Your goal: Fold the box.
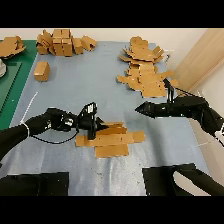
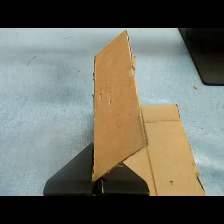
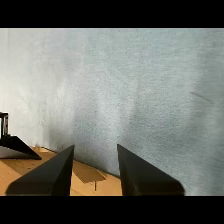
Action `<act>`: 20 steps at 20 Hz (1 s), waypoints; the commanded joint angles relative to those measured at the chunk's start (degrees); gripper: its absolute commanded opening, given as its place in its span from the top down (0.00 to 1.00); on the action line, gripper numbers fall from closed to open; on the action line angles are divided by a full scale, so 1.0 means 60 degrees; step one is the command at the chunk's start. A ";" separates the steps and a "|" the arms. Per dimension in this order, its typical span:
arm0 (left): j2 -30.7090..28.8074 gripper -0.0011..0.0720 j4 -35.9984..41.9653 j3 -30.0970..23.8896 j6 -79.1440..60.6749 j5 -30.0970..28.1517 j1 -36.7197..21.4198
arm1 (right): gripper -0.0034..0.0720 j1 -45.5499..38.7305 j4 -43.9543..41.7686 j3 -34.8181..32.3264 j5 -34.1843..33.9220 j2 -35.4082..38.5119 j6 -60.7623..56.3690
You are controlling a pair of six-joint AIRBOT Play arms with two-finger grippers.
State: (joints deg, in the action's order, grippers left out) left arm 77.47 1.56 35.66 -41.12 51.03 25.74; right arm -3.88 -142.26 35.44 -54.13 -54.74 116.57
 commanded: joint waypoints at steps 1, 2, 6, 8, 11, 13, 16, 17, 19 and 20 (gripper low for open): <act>0.0007 0.97 -0.0204 -0.0004 0.0113 0.0095 0.0000 | 0.41 0.0011 -0.0004 0.0000 0.0000 0.0007 0.0000; 0.0004 0.97 -0.0313 -0.0004 0.0142 0.0178 0.0004 | 0.41 0.0011 -0.0004 0.0000 0.0000 0.0007 0.0000; -0.0007 0.97 -0.0397 -0.0004 0.0506 0.0215 0.0000 | 0.41 0.0011 -0.0004 0.0000 -0.0007 0.0007 0.0000; -0.0015 0.97 -0.0484 -0.0004 0.0616 0.0295 0.0000 | 0.41 0.0011 -0.0004 0.0004 -0.0015 0.0007 0.0000; -0.0015 0.97 -0.0517 -0.0004 0.0852 0.0350 0.0000 | 0.41 0.0011 0.0000 0.0000 -0.0015 0.0007 0.0004; -0.0015 0.97 -0.0535 -0.0004 0.1016 0.0353 0.0000 | 0.41 0.0011 0.0000 0.0000 -0.0015 0.0007 0.0004; -0.0015 0.97 -0.0550 -0.0004 0.1118 0.0361 0.0000 | 0.41 0.0011 0.0000 0.0000 -0.0015 0.0007 0.0004; -0.0015 0.97 -0.0554 -0.0004 0.1184 0.0361 0.0000 | 0.41 0.0011 0.0000 0.0000 -0.0015 0.0007 0.0004; -0.0015 0.97 -0.0590 -0.0004 0.1366 0.0364 0.0000 | 0.41 0.0011 0.0000 0.0004 -0.0015 0.0007 0.0004; -0.0015 0.97 -0.0634 -0.0004 0.1362 0.0430 0.0000 | 0.41 0.0011 0.0000 0.0004 -0.0011 0.0007 0.0004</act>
